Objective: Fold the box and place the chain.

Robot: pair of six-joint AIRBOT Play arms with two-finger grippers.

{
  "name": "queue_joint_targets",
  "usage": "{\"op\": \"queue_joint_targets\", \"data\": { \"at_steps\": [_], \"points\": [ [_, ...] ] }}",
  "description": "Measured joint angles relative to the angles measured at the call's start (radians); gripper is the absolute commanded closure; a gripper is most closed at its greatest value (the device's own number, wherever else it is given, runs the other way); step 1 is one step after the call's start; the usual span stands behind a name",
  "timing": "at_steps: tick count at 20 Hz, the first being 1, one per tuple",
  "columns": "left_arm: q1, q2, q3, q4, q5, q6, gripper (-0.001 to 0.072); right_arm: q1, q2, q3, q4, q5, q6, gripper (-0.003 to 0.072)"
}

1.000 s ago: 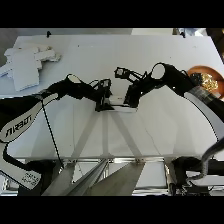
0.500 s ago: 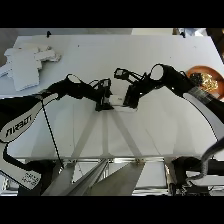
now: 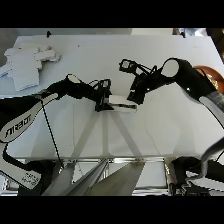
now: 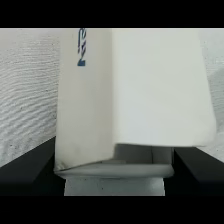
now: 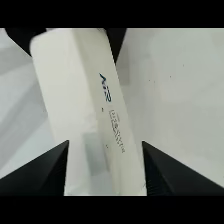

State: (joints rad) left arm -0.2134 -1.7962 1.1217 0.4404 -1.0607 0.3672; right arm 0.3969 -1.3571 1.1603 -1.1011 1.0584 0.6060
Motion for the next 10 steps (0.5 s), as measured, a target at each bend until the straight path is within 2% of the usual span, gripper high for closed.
{"op": "queue_joint_targets", "data": {
  "at_steps": [10],
  "points": [
    [0.0, 0.0, 0.0, -0.003, 0.002, -0.005, 0.0365, 0.0, -0.042, 0.0, 0.005, -0.051, -0.047, 0.0296]
  ]
}}
